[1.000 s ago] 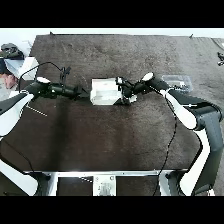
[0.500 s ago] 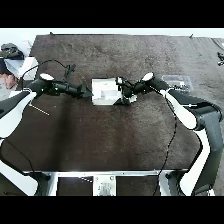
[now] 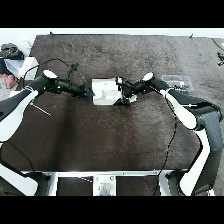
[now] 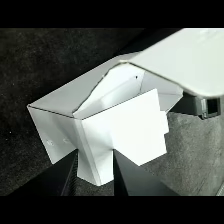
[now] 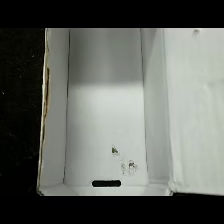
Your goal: Fold the box and place the chain.
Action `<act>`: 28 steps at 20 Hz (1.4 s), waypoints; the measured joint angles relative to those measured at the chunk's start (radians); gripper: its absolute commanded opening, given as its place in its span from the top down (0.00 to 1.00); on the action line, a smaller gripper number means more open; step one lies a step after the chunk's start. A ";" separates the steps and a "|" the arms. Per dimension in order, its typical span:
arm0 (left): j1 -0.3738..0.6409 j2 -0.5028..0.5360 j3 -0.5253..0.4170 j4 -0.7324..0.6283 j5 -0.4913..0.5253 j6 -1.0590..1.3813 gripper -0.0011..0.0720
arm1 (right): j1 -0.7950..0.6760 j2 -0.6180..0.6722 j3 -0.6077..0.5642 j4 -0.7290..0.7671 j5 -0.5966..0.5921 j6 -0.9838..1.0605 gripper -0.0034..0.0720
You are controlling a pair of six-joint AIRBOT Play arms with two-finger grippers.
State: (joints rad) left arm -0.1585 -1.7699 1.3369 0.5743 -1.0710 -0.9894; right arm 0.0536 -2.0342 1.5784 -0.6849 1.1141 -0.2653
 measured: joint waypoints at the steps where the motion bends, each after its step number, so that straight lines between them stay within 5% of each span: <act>1: -0.006 0.001 0.000 0.009 0.008 -0.013 0.66 | 0.000 0.000 0.000 0.000 0.000 0.000 0.60; 8: -0.028 0.001 0.005 0.041 0.038 -0.070 0.66 | 0.000 0.000 0.000 0.000 0.000 0.000 0.60; 21: -0.177 -0.006 0.140 0.499 0.059 -0.575 0.64 | 0.000 0.000 0.000 0.000 0.000 0.000 0.60; 28: -0.243 -0.088 0.316 0.692 -0.083 -0.795 0.64 | 0.000 0.000 0.000 0.000 0.000 0.000 0.60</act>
State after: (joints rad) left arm -0.4011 -1.8580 1.6527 1.2667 -1.1542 -1.7840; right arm 0.0536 -2.0342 1.5784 -0.6849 1.1141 -0.2653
